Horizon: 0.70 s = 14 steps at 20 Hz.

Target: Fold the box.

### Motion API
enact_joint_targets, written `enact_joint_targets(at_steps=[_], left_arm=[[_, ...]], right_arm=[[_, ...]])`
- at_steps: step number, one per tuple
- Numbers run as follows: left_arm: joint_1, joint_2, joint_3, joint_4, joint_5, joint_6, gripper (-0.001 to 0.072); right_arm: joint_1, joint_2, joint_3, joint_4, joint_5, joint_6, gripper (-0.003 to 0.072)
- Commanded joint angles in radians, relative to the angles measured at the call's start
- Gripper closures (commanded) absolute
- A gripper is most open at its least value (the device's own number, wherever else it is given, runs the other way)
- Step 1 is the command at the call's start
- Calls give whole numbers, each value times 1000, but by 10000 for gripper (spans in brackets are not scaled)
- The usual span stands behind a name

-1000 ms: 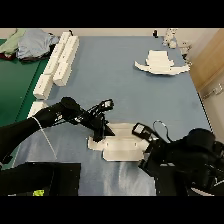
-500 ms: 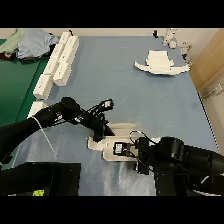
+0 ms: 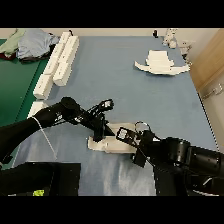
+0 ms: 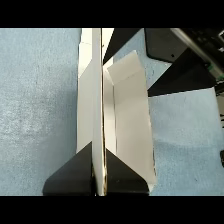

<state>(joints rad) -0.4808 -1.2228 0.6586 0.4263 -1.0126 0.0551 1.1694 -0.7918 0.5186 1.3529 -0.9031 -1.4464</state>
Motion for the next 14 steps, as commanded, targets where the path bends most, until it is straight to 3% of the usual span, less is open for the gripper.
enact_joint_targets(at_steps=[1,11,14], left_arm=[[0,0,0,0,0,0,695],[0,0,0,0,0,0,695],[0,0,0,0,0,0,694]], right_arm=[[0,56,2,-50,-46,141,-12],[-18,51,0,-122,-43,162,-27],[-98,52,-8,9,-8,-71,-28]])
